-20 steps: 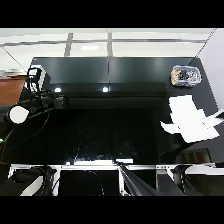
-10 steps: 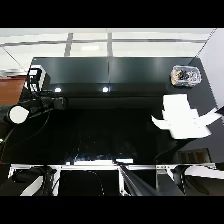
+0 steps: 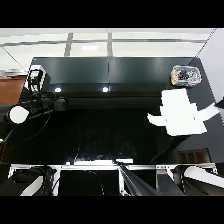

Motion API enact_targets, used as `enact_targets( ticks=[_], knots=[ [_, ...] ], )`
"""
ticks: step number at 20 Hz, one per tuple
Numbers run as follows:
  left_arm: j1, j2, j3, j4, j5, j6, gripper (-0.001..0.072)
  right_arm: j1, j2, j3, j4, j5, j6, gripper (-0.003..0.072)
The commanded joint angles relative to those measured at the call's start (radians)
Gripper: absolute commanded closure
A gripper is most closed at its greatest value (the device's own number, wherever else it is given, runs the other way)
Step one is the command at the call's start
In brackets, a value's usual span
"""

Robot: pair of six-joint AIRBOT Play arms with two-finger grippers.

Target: Fold the box and place the chain.

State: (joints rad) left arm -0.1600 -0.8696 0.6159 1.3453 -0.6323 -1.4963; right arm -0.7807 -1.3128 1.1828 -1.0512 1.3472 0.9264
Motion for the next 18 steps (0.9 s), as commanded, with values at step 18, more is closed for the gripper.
enact_targets(
  ticks=[18],
  knots=[
    [-0.012,-0.432,0.287,-0.701,-0.355,0.389,0.0002,0.991,0.518,-0.783,0.509,-0.872,0.171,0.0675]
  ],
)
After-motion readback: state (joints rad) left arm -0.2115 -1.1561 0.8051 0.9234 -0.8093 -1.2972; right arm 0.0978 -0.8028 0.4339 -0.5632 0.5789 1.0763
